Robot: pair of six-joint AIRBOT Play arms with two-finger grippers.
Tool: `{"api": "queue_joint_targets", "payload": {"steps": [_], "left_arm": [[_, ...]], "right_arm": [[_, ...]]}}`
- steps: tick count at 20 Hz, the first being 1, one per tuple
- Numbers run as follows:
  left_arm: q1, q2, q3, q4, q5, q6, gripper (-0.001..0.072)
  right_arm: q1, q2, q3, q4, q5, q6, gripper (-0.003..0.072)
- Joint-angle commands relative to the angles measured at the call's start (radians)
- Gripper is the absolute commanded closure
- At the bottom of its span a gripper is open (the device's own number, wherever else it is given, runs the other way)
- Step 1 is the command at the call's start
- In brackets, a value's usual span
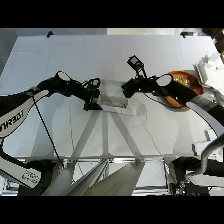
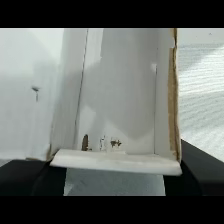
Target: Fold the box and place the chain.
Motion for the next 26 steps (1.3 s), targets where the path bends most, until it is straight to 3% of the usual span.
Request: {"api": "queue_joint_targets", "payload": {"steps": [1,7,14,17,26], "left_arm": [[0.001,0.001,0.000,0.000,0.000,0.000,0.0319],[0.001,0.001,0.000,0.000,0.000,0.000,0.0319],[0.001,0.001,0.000,0.000,0.000,0.000,0.0319],[0.001,0.001,0.000,0.000,0.000,0.000,0.0319],[0.001,0.001,0.000,0.000,0.000,0.000,0.0319]], "right_arm": [[0.001,-0.032,0.001,-0.112,-0.016,0.102,0.0679],[-0.007,0.045,0.001,-0.183,0.060,0.140,0.0679],[-0.091,0.316,0.001,-0.481,0.463,0.141,0.0678],[-0.093,0.330,-0.002,-0.586,0.557,0.128,0.0678],[0.011,0.118,-0.009,-0.591,0.385,-0.051,0.0678]]}}
